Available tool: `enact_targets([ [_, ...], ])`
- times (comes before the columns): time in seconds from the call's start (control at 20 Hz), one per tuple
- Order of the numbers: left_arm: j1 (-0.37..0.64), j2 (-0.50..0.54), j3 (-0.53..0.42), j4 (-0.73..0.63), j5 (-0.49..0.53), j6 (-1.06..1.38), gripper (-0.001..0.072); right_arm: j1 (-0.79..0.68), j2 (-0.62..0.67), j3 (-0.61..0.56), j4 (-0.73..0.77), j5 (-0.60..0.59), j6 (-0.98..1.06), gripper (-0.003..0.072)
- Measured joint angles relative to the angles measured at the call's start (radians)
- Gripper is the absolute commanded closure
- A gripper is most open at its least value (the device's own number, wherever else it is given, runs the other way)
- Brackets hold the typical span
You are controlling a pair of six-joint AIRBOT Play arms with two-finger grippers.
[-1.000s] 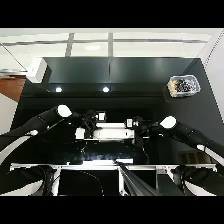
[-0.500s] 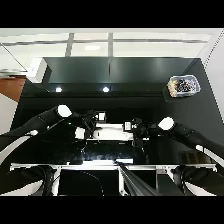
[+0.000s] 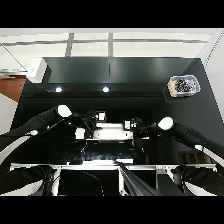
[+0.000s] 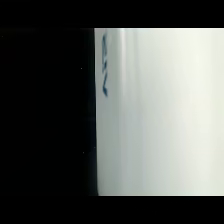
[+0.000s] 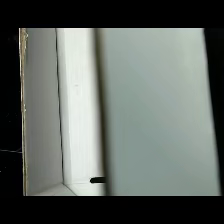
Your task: Fold the box and place the chain.
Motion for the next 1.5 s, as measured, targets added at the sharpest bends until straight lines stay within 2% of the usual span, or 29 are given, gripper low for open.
enact_targets([
  [0.2,0.000,0.000,0.000,0.000,0.000,0.000,0.0685,0.001,-0.001,0.001,-0.002,-0.003,0.003,-0.0016],
  [0.25,0.000,0.000,0.000,0.000,0.000,0.000,0.0685,0.001,-0.001,0.001,-0.002,-0.003,0.005,0.0040],
  [0.3,0.000,0.000,0.000,0.000,0.000,0.000,0.0685,0.001,-0.001,0.000,-0.002,-0.003,0.005,0.0203],
  [0.35,0.000,0.000,0.000,0.000,0.000,0.001,0.0685,0.001,-0.001,0.001,0.000,-0.002,0.008,0.0253],
  [0.8,0.000,0.001,0.000,0.000,0.000,0.001,0.0681,0.001,-0.001,0.001,-0.002,-0.003,0.006,0.0252],
  [0.85,0.000,0.002,0.001,0.001,-0.002,0.001,0.0632,0.001,-0.001,0.001,-0.002,-0.003,0.006,0.0253],
  [0.9,0.000,0.004,0.002,0.002,-0.002,0.001,0.0495,0.001,-0.001,0.001,-0.002,-0.003,0.005,0.0252],
  [0.95,0.000,0.008,0.005,0.001,-0.001,-0.001,0.0388,0.001,-0.001,0.001,-0.002,-0.003,0.005,0.0252],
  [1.0,0.000,0.011,0.006,0.001,-0.002,-0.001,0.0349,0.001,-0.001,0.001,-0.002,-0.003,0.005,0.0253],
  [1.1,0.000,0.022,0.012,0.001,-0.001,-0.011,0.0348,0.001,-0.001,0.001,-0.002,-0.003,0.005,0.0252],
  [1.15,0.000,0.030,0.016,0.004,-0.002,-0.026,0.0324,0.001,-0.001,0.001,-0.002,-0.003,0.005,0.0252],
  [1.25,0.003,0.056,0.021,0.029,-0.003,-0.066,0.0165,0.001,-0.001,0.001,-0.002,-0.003,0.005,0.0252],
  [1.4,0.033,0.119,0.024,0.100,-0.005,-0.182,0.0165,0.001,-0.001,0.001,-0.002,-0.003,0.005,0.0253],
  [1.5,0.076,0.170,0.026,0.142,-0.045,-0.275,0.0170,0.001,-0.001,0.001,-0.002,-0.003,0.006,0.0252],
])
